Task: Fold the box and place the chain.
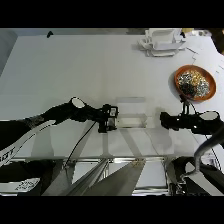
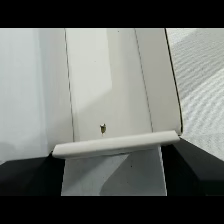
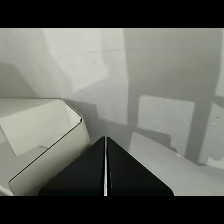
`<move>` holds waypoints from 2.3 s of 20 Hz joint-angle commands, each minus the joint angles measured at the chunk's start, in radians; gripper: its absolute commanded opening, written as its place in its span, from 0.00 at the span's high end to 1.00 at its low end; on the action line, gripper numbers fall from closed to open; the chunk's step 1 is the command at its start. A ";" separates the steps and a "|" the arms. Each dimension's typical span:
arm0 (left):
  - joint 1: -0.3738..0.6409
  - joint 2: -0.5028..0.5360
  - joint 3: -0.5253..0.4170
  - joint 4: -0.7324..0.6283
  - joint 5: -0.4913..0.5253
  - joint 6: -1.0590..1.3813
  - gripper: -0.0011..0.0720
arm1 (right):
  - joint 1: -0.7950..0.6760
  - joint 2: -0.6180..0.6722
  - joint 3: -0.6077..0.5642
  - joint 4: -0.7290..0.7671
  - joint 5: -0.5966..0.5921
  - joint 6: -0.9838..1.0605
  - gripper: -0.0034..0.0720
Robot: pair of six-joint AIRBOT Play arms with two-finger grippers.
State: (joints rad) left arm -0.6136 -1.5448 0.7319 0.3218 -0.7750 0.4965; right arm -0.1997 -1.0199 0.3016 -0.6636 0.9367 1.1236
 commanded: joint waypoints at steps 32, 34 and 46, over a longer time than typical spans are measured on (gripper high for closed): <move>0.001 0.000 0.000 0.000 0.000 0.000 0.79 | 0.312 0.151 0.130 -0.209 -0.035 0.242 0.23; 0.001 0.000 0.000 0.000 0.000 0.001 0.79 | 0.372 0.124 0.164 -0.285 -0.038 0.322 0.26; 0.001 0.000 0.000 0.000 0.000 0.000 0.79 | 0.668 -0.096 0.377 -0.600 -0.023 0.676 0.27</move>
State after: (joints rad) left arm -0.6132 -1.5448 0.7319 0.3218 -0.7750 0.4965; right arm 0.4202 -1.0744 0.6312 -1.1946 0.9012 1.7123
